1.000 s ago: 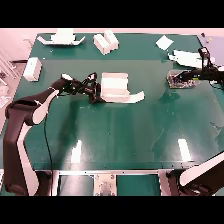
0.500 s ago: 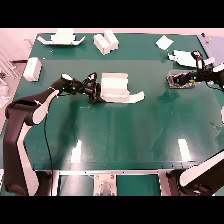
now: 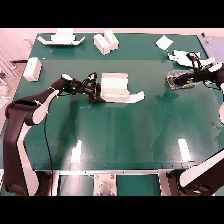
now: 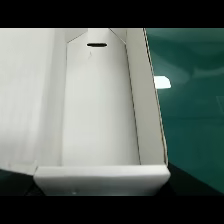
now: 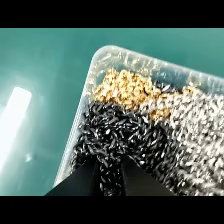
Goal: Fold the box and place the chain.
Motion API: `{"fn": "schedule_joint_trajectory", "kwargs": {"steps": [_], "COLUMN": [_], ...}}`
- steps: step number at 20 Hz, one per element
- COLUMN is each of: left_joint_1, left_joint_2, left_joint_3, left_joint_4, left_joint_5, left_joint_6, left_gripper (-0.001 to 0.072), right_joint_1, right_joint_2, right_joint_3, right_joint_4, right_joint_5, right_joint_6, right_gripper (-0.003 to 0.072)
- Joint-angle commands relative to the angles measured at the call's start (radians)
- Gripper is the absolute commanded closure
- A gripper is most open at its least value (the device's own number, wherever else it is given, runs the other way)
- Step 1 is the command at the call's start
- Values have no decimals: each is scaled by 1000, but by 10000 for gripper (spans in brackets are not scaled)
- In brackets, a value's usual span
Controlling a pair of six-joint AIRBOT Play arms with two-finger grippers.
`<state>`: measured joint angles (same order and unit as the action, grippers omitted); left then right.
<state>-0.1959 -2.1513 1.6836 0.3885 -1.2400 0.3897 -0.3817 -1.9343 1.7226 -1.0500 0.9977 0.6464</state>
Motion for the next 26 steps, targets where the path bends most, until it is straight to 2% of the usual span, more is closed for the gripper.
{"fn": "schedule_joint_trajectory", "kwargs": {"steps": [1, 9, 16, 21, 26], "left_joint_1": [1, 1, 1, 1, 1], "left_joint_2": [0, 0, 0, 0, 0], "left_joint_3": [0, 0, 0, 0, 0], "left_joint_4": [0, 0, 0, 0, 0], "left_joint_5": [0, 0, 1, 1, 2], "left_joint_6": [0, 0, 0, 1, 1], "left_gripper": [312, 312, 312, 311, 312], "right_joint_1": [2, 68, 201, 344, 509], "right_joint_2": [56, 399, 682, 785, 792], "right_joint_3": [8, 8, 8, 8, 5], "right_joint_4": [12, 17, 18, 18, 21], "right_joint_5": [-9, 29, 12, -59, -58], "right_joint_6": [45, 112, 152, 159, 180], "right_gripper": [674, 674, 675, 674, 674]}}
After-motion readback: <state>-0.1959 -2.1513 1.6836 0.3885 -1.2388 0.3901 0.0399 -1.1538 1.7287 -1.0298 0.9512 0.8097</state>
